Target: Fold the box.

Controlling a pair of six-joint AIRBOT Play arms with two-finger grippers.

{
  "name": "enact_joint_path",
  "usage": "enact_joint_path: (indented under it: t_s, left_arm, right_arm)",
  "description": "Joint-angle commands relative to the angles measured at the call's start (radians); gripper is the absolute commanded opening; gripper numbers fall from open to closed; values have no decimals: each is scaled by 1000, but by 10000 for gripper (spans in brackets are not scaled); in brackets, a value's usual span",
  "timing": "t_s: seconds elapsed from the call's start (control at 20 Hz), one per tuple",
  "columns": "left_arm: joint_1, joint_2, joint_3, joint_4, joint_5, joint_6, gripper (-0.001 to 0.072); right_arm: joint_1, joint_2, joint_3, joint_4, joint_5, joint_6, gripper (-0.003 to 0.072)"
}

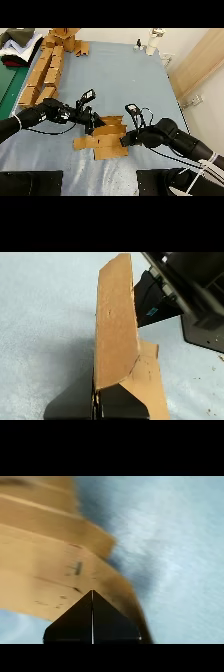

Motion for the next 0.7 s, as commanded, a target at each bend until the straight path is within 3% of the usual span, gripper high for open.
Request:
enact_joint_path:
  t_s: [0.0,0.65]
  left_arm:
    - [0,3,-9,-7,9,48,11]
    - [-126,3,-68,-6,79,99,11]
  right_arm:
    - [9,-50,-52,-124,4,130,3]
    - [10,-15,-59,-171,55,183,3]
